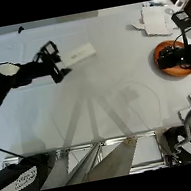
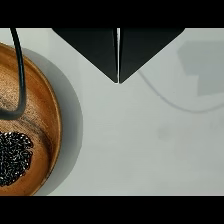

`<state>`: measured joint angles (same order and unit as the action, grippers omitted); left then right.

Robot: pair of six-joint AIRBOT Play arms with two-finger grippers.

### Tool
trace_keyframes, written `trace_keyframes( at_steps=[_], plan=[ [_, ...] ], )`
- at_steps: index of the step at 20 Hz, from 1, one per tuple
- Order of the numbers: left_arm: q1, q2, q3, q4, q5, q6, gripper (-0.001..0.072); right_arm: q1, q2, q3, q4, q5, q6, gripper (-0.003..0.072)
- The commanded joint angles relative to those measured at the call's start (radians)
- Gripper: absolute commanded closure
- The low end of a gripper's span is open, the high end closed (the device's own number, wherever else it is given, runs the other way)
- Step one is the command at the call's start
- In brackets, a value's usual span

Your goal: Fold the box and place the chain.

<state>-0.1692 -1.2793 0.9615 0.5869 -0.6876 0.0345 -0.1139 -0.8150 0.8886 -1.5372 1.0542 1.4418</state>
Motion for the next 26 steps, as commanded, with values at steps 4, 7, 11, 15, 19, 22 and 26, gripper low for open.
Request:
trace_keyframes(
  at_steps=[4,7,11,15,19,22,26],
  plan=[
    [0.222,0.088,0.001,0.043,0.349,-0.410,0.0705,0.000,0.001,0.001,0.001,0.001,0.000,0.0677],
    [0.311,0.064,0.001,0.155,0.348,-0.644,0.0706,0.000,0.001,0.001,0.001,0.001,0.000,0.0677],
    [0.351,-0.021,0.001,0.391,0.307,-0.903,0.0705,0.000,0.001,0.001,0.001,0.001,0.000,0.0677],
    [0.351,-0.137,0.001,0.441,0.267,-0.988,0.0703,0.000,0.001,0.001,0.001,0.001,0.000,0.0677],
    [0.350,-0.220,0.000,0.456,0.268,-0.977,0.0702,0.000,0.001,0.001,0.001,0.001,0.000,0.0677],
    [0.351,-0.257,0.000,0.489,0.264,-0.977,0.0682,0.000,0.001,0.001,0.001,0.001,0.000,0.0677],
    [0.351,-0.270,0.000,0.503,0.245,-0.977,0.0376,-0.001,0.001,0.001,0.001,0.001,0.000,0.0677]
  ],
)
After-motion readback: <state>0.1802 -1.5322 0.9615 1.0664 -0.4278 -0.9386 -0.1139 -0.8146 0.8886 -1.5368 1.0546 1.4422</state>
